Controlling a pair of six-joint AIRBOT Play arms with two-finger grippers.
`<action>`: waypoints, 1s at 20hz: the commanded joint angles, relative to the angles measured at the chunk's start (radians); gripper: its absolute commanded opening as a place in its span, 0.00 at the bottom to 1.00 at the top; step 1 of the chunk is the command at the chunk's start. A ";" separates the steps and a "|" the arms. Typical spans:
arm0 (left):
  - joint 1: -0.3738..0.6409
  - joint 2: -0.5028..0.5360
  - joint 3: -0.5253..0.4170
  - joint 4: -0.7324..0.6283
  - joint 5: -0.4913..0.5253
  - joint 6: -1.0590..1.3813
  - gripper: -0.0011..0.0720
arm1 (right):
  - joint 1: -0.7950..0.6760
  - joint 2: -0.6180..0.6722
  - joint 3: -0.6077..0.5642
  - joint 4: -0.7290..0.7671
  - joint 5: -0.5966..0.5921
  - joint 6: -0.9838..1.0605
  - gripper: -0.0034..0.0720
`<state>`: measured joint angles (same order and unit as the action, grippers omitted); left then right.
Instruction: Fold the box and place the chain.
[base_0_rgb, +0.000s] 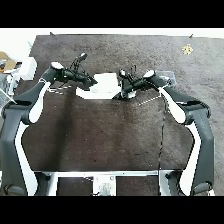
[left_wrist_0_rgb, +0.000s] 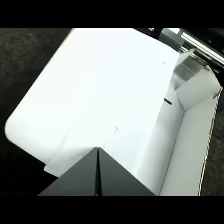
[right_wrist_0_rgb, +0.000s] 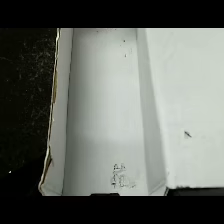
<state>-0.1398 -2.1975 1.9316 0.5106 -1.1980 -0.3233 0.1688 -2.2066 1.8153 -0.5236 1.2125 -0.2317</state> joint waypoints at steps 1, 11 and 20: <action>-0.003 -0.005 0.000 0.040 -0.018 -0.002 0.03 | 0.001 0.000 0.000 0.000 0.000 0.000 0.55; 0.016 0.081 0.001 0.030 0.023 0.018 0.03 | 0.001 -0.001 0.000 0.000 0.000 0.000 0.55; 0.046 0.218 0.016 0.207 -0.180 0.244 0.32 | 0.001 0.000 0.000 0.000 0.000 0.000 0.55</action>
<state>-0.0933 -2.0006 1.9423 0.6182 -1.2770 -0.2127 0.1692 -2.2066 1.8153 -0.5236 1.2125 -0.2321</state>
